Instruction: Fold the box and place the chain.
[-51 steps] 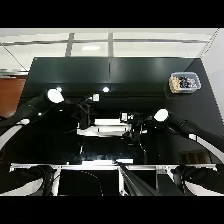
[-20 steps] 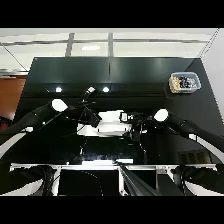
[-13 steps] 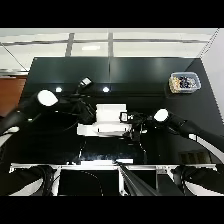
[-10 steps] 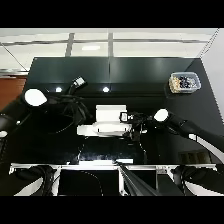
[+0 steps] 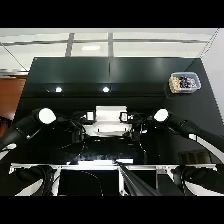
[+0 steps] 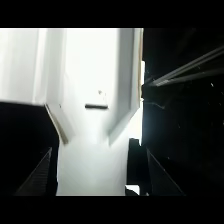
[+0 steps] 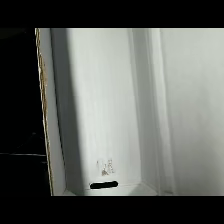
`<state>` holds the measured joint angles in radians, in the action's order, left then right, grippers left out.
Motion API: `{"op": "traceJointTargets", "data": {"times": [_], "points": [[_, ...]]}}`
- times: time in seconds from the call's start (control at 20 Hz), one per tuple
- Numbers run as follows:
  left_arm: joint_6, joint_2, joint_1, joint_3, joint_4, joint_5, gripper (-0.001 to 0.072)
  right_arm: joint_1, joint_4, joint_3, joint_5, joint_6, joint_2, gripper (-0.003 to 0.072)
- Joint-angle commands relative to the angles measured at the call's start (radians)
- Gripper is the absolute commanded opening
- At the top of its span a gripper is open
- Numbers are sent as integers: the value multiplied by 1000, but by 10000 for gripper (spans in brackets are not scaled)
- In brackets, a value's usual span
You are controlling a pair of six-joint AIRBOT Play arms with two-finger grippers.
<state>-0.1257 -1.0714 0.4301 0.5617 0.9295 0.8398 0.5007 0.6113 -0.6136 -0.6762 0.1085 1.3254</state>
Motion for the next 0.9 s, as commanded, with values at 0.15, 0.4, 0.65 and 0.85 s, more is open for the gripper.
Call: {"op": "traceJointTargets", "data": {"times": [0.15,0.4,0.65,0.85], "points": [[75,-24,68,-25,-82,-149,486,0,0,0,0,0,0,234],[70,-25,79,-25,-87,-148,237,0,0,0,0,0,0,234],[72,-64,79,-25,-277,-159,221,0,0,0,0,0,0,234],[75,-90,75,-24,-309,-160,146,0,0,0,0,0,0,234]]}}
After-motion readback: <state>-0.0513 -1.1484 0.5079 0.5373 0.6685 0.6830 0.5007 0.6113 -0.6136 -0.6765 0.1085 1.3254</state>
